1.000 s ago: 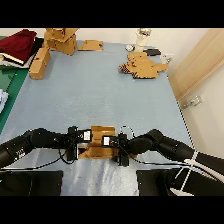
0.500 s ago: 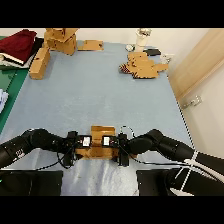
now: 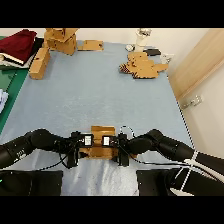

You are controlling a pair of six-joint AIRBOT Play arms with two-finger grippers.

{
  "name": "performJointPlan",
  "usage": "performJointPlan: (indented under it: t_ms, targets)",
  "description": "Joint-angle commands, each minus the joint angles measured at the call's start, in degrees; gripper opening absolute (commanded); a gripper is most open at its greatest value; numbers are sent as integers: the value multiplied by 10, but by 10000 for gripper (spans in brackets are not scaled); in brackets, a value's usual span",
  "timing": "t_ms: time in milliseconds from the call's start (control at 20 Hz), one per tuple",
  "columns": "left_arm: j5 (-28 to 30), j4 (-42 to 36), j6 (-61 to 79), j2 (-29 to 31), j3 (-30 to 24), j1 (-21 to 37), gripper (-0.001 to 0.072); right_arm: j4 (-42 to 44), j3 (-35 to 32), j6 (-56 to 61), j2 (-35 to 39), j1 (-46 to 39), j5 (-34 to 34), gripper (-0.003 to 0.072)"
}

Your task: Fold the box.

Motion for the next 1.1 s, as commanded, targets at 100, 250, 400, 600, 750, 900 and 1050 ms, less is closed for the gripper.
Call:
performJointPlan:
  t_ms: [100,250,400,600,750,900,1050]
  targets:
    - [8,-50,11,-13,0,-7,233,0,0,0,0,0,0,599]
    - [22,-70,14,-22,0,-7,233,0,0,0,0,0,0,599]
    - [25,-77,14,-26,0,-7,233,0,0,0,0,0,0,599]
    - [25,-99,24,-33,0,-7,233,0,0,0,0,0,0,599]
    - [25,-103,28,-42,0,-7,242,0,0,0,0,0,0,599]
    - [24,-103,28,-45,0,-7,275,0,0,0,0,0,0,599]
    - [24,-104,26,-50,0,-7,710,0,0,0,0,0,0,599]
